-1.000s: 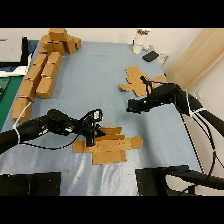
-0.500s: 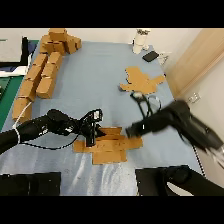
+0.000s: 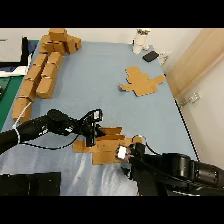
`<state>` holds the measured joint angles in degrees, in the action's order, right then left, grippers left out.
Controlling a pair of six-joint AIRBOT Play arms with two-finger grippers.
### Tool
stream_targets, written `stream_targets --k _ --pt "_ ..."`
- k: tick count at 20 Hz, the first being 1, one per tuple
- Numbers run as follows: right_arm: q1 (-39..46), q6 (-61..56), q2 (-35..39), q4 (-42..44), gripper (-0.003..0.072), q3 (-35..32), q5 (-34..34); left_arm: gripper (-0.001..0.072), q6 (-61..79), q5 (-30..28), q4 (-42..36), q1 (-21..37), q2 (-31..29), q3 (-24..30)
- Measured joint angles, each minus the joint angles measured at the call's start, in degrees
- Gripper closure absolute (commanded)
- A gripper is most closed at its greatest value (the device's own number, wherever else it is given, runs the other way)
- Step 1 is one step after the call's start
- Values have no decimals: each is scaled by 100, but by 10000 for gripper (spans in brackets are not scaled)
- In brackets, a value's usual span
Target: Fold the box.
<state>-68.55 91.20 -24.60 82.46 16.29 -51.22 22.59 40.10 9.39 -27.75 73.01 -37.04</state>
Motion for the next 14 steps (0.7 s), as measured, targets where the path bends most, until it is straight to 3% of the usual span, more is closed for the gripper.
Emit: stream_targets --k 6,14 --pt "-289 540 -769 -645 -5 -168 774 698 2 0 0 0 0 0" --pt "-337 485 -1316 -1436 43 -157 1104 698 4 -2 0 0 0 0"
